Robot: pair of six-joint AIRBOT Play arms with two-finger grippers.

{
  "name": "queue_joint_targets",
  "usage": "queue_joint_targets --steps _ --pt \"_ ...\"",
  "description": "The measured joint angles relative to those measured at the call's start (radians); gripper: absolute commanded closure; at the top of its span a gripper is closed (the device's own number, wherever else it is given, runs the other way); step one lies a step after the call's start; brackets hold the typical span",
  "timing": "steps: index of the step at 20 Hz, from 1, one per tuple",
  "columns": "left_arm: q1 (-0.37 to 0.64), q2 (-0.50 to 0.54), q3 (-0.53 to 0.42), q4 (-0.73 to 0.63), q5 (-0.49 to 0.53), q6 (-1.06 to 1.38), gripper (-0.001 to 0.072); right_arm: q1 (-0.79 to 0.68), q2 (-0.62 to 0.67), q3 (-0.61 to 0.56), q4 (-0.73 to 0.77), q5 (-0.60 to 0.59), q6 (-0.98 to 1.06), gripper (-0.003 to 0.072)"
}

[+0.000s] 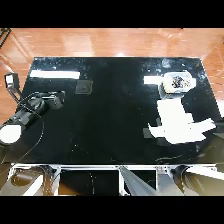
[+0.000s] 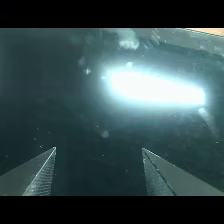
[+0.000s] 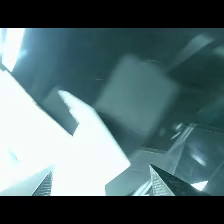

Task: Fold the box and place the chain.

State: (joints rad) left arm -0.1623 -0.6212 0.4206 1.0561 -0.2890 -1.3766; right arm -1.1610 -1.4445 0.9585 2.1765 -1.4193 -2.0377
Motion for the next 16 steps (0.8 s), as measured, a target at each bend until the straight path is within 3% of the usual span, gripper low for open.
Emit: queue_joint_targets --steps 7,11,16 --pt "0.0 -0.011 0.0 -0.025 -0.007 0.0 0.008 0.192 -0.235 0.286 -0.149 -0.156 -0.066 -0.0008" --pt "0.0 -0.013 0.0 -0.028 -0.007 0.0 0.008 0.26 -0.352 0.344 -0.121 -0.263 -0.076 -0.0008" --pt "0.0 -0.013 0.0 -0.029 -0.007 0.001 0.008 0.287 -0.399 0.362 -0.156 -0.317 -0.065 -0.0005"
